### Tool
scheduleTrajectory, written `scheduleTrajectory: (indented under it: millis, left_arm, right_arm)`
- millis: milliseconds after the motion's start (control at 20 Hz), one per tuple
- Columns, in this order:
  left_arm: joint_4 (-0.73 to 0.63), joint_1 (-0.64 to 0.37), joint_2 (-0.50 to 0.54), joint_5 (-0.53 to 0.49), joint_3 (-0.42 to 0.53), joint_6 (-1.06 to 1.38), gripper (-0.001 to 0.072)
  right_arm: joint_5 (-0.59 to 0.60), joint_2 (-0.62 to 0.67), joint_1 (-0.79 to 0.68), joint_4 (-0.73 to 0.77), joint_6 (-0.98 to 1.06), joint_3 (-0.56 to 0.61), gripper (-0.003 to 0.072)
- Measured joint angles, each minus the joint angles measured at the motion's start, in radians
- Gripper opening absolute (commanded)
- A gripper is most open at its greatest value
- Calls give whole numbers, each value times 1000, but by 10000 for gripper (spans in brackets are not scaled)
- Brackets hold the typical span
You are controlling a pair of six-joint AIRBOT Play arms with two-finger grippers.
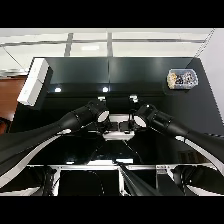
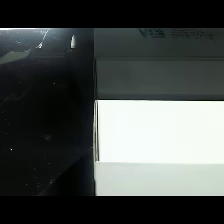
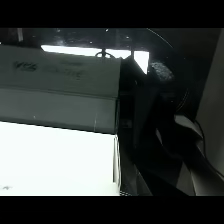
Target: Fold the box and place the chain.
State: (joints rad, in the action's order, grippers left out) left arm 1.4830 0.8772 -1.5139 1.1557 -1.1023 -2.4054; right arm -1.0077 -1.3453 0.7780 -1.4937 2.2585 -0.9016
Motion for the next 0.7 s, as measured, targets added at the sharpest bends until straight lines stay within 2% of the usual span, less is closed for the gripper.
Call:
scheduleTrajectory:
  millis: [50, 100, 150, 250, 350, 650, 700]
  left_arm:
    - [0, 0, 0, 0, 0, 0, 25]
    - [0, 0, 0, 0, 0, 0, 24]
    - [0, 0, 0, 0, 0, 0, 25]
    - [0, 0, 0, 0, 0, 0, 24]
    - [0, 0, 0, 1, 0, 0, 25]
    - [-2, 0, 0, 4, 0, -2, 24]
    - [-2, 0, 0, 4, 0, -1, 25]
  right_arm:
    - [0, -1, 0, -2, 7, 0, 442]
    - [0, -1, 1, -2, 13, 0, 383]
    - [-1, -2, 1, -3, 17, 0, 247]
    - [-4, -2, 1, -2, 21, 0, 213]
    - [-9, -2, 2, -2, 24, 0, 7]
    - [-13, -2, 2, -2, 31, 0, 15]
    - [-13, -2, 2, -2, 31, 0, 141]
